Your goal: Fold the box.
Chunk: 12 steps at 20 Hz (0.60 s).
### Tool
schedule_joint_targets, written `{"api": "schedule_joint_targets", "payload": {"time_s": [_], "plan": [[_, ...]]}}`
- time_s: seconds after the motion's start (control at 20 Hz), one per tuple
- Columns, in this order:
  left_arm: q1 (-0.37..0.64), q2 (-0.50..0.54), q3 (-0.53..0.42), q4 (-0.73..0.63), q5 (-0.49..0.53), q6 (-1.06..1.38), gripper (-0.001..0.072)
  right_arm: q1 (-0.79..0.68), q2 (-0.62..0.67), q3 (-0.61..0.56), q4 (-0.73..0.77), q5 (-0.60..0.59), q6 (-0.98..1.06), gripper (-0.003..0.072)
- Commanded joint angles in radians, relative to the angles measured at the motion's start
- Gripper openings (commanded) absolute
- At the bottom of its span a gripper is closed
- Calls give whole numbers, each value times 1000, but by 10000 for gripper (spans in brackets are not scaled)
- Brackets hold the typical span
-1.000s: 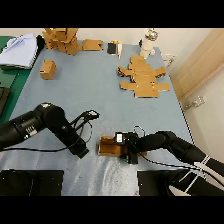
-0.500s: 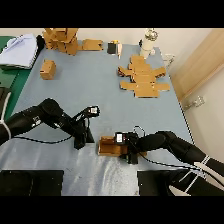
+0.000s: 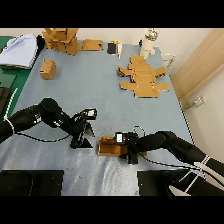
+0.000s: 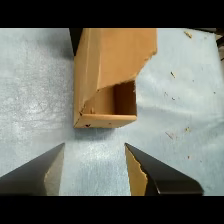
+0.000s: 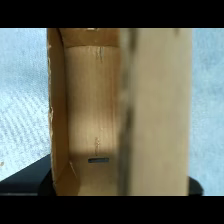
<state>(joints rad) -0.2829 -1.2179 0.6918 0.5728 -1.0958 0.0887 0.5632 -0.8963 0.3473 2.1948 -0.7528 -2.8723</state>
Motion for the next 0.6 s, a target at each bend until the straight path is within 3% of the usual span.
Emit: {"api": "schedule_joint_targets", "payload": {"time_s": [0.0,0.1,0.25,0.4,0.55], "plan": [[8,0,3,10,-13,20,567,0,0,0,0,0,0,514],[8,-3,3,12,22,39,662,0,0,0,0,0,0,514],[7,-22,3,19,27,40,663,0,0,0,0,0,0,514],[-61,-35,2,85,42,54,663,0,0,0,0,0,0,515],[-148,-35,-10,92,148,48,691,0,0,0,0,0,0,514]]}}
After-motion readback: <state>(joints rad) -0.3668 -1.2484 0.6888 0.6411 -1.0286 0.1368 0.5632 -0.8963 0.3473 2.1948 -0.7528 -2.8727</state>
